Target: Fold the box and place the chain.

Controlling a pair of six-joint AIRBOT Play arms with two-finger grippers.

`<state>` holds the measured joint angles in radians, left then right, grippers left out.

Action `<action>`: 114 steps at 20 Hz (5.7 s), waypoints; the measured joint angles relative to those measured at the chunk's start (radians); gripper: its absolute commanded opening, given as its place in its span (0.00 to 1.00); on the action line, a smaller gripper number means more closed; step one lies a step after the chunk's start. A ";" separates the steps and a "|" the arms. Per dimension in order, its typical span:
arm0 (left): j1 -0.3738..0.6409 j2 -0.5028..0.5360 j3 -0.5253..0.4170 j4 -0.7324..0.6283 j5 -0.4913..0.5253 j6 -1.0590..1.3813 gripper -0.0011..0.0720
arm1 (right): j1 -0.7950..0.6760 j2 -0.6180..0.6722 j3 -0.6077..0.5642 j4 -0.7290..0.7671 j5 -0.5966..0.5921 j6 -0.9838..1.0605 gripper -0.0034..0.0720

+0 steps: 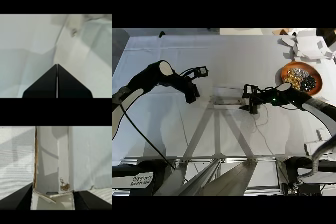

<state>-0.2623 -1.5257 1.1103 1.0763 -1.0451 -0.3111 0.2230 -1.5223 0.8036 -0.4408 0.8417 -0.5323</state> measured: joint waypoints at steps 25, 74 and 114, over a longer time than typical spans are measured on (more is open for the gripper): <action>0.058 -0.041 -0.089 -0.409 0.011 0.610 0.78 | 0.000 0.000 0.000 0.000 0.000 0.000 0.71; -0.002 -0.078 -0.089 -0.432 0.045 0.715 0.05 | 0.000 0.000 0.000 0.000 -0.001 0.000 0.71; 0.016 -0.045 -0.090 -0.461 0.008 0.751 0.28 | 0.000 0.000 0.000 0.000 0.001 0.000 0.71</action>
<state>-0.2459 -1.5707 1.0203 0.6151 -1.0370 0.4397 0.2230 -1.5223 0.8036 -0.4408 0.8425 -0.5327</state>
